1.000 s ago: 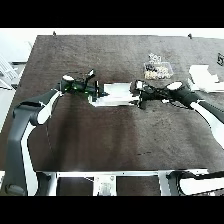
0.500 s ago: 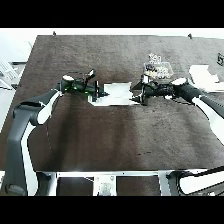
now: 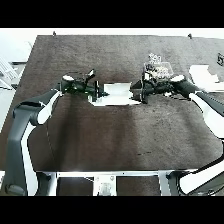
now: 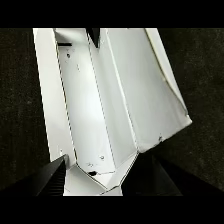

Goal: Fold the box and place the chain.

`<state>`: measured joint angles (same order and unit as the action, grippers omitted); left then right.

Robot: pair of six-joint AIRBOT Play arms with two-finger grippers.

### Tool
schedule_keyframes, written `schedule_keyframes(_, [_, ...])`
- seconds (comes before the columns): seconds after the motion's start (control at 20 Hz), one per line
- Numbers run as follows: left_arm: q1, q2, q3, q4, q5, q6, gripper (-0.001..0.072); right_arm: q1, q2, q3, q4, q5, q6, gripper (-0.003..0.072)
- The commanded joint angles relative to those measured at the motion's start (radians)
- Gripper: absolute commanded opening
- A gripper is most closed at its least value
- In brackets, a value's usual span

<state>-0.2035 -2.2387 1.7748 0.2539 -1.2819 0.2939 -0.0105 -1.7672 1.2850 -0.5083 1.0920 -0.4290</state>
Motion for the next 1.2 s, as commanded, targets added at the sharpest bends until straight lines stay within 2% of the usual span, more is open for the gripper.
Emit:
schedule_keyframes(0.0, [0.0,-0.001,0.0,0.0,0.0,0.0,0.002,-0.01,-0.027,0.032,-0.012,0.031,0.01,0.0607])
schedule_keyframes(0.45, [0.0,-0.001,0.0,0.0,0.0,0.0,0.002,-0.006,-0.136,0.126,-0.014,0.157,0.036,0.0607])
schedule_keyframes(1.15, [0.0,-0.001,0.0,0.0,0.0,0.0,0.002,0.044,-0.217,0.195,-0.058,0.188,0.008,0.0607])
